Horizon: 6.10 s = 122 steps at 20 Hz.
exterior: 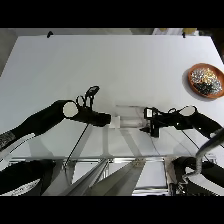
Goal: Fold the box and place the chain.
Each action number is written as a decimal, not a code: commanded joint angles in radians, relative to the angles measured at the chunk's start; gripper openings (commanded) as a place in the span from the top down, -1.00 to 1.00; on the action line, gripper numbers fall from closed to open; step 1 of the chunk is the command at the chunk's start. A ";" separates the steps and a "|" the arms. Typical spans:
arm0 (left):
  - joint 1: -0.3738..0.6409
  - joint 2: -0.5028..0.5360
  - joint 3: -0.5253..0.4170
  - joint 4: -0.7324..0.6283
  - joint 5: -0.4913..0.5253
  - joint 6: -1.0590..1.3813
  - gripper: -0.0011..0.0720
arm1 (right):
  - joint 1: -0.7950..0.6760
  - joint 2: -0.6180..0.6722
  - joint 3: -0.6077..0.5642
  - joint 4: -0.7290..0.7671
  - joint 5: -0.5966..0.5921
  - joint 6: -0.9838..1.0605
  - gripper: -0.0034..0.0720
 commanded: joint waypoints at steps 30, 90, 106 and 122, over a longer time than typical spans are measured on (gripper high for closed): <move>-0.109 -0.069 0.099 0.014 0.025 0.020 0.17 | 0.000 0.000 0.000 0.000 0.001 0.000 0.04; -0.254 -0.449 0.594 0.525 -0.475 -0.732 0.71 | 0.000 0.000 0.000 0.000 0.001 0.000 0.04; -0.196 -0.339 0.594 0.373 -0.447 -0.344 0.49 | 0.000 0.000 0.000 0.000 0.000 0.000 0.04; -0.049 0.012 0.510 0.366 -0.620 0.238 0.49 | 0.000 0.000 0.000 0.000 0.001 0.000 0.04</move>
